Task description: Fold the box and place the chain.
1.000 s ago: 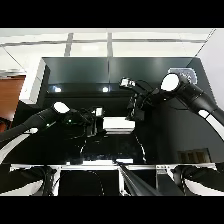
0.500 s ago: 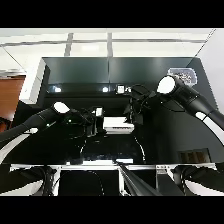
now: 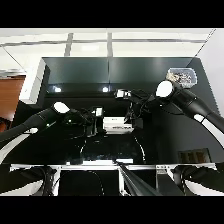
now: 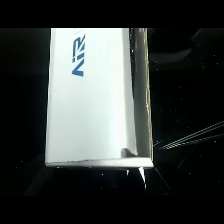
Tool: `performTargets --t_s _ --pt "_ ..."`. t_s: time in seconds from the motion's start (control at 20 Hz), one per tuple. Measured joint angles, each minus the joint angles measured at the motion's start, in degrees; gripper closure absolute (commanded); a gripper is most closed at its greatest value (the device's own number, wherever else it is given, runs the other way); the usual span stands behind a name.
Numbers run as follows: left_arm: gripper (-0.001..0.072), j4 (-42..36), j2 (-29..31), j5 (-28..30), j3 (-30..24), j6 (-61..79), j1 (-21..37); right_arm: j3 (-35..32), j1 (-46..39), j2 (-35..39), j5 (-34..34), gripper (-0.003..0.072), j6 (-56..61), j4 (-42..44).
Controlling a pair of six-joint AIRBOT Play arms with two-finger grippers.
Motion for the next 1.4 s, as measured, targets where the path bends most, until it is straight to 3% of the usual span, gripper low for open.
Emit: performTargets --t_s 0.45,0.55,0.95,1.15,1.2,1.4 --pt "0.0268 0.0 0.0 0.0 0.0 0.07 0.0 -0.37 0.85 -0.02 -0.09 0.0537 1.62 -1.49" --pt "0.0268 -0.02 0.0 0.02 0.0 0.09 0.0 -0.59 1.46 -0.02 -0.22 0.0408 1.88 -2.67" --pt "0.0268 0.0 0.0 0.0 0.0 0.09 0.0 -1.68 2.23 -0.02 -1.05 0.041 1.84 -3.87" --pt "0.0268 -0.02 0.0 -0.04 0.02 0.09 -0.02 -2.12 1.51 1.51 -0.61 0.0472 7.3 -2.21" --pt "0.0268 -0.02 0.0 -0.04 0.0 0.09 0.0 -2.1 0.63 2.29 -0.63 0.0673 10.91 -0.68" --pt "0.0268 -0.02 0.0 -0.02 0.0 0.09 -0.02 -3.78 -3.61 3.65 3.56 0.0671 24.3 6.91"
